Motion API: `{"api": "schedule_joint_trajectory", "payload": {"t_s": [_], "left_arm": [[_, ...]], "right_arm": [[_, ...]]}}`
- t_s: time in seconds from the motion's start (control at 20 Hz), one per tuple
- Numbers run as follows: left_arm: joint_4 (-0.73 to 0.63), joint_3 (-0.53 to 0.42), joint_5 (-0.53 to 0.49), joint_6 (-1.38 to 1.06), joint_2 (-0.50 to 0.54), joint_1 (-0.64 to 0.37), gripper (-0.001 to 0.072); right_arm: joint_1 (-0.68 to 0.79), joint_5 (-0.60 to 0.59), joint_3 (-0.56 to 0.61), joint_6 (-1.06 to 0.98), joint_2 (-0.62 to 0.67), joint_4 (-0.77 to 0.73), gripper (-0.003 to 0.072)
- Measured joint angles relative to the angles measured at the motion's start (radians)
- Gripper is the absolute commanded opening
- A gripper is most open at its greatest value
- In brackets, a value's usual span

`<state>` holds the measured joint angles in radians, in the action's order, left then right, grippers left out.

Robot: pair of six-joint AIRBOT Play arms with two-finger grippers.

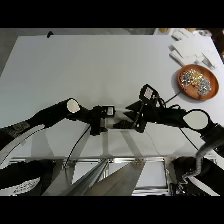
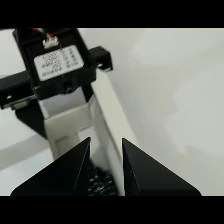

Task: Fold the box and place the chain.

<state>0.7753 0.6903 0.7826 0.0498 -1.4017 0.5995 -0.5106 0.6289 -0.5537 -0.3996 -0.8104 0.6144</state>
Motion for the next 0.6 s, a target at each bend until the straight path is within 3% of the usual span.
{"api": "schedule_joint_trajectory", "payload": {"t_s": [0.05,0.2,0.4,0.55,0.6], "left_arm": [[0.0,0.0,0.0,0.0,0.0,0.0,0.0134],[0.0,0.0,0.0,0.0,0.0,0.0,0.0134],[0.0,0.0,0.0,0.0,0.0,0.0,0.0134],[0.0,0.0,0.0,0.0,0.0,0.0,0.0134],[0.0,0.0,0.0,0.0,0.0,0.0,0.0134]], "right_arm": [[0.017,0.003,-0.026,-0.014,-0.002,0.024,0.0197],[0.118,0.011,-0.087,-0.085,-0.004,0.109,0.0017],[0.293,0.056,-0.116,-0.241,-0.037,0.34,0.0016],[0.341,0.115,-0.121,-0.313,-0.108,0.545,0.0027],[0.341,0.137,-0.121,-0.309,-0.14,0.599,0.0105]]}}
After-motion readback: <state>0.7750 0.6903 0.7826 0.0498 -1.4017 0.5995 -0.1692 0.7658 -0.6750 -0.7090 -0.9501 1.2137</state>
